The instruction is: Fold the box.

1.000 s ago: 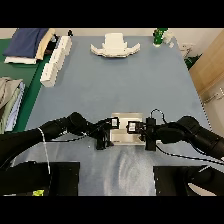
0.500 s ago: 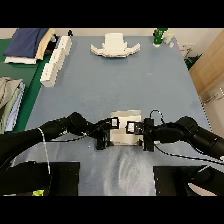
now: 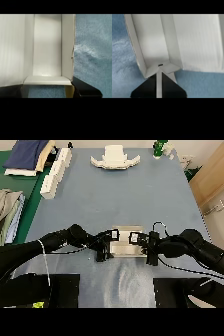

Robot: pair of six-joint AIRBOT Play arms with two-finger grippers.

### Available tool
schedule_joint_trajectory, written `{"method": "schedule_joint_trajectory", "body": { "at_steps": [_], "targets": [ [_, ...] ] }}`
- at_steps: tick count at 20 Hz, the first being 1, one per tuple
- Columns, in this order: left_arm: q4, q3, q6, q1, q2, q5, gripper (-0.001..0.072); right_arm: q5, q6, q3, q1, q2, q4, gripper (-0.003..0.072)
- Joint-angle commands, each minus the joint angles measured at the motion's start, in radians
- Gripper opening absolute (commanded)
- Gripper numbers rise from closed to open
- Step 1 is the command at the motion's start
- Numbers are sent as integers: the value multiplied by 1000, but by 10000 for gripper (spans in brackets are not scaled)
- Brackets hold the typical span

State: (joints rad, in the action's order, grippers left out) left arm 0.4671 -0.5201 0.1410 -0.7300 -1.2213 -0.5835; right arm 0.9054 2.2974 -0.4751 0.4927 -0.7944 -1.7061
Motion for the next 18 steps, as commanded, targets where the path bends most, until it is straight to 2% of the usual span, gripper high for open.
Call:
{"method": "schedule_joint_trajectory", "body": {
  "at_steps": [1,5,7,10,13,15,18],
  "targets": [
    [0,0,1,0,0,0,415,164,-412,-4,0,60,202,5],
    [0,0,0,0,0,0,415,237,-1037,-3,-61,144,476,3],
    [0,0,0,0,0,0,415,269,-1203,-3,-153,151,507,2],
    [0,0,0,0,0,0,415,249,-1178,9,-331,93,352,3],
    [0,0,0,0,0,0,415,192,-953,29,-462,-10,28,2],
    [0,0,1,0,0,0,415,139,-807,53,-491,-65,-187,2],
    [0,0,1,0,0,0,415,130,-681,64,-491,-98,-347,2]
  ]
}}
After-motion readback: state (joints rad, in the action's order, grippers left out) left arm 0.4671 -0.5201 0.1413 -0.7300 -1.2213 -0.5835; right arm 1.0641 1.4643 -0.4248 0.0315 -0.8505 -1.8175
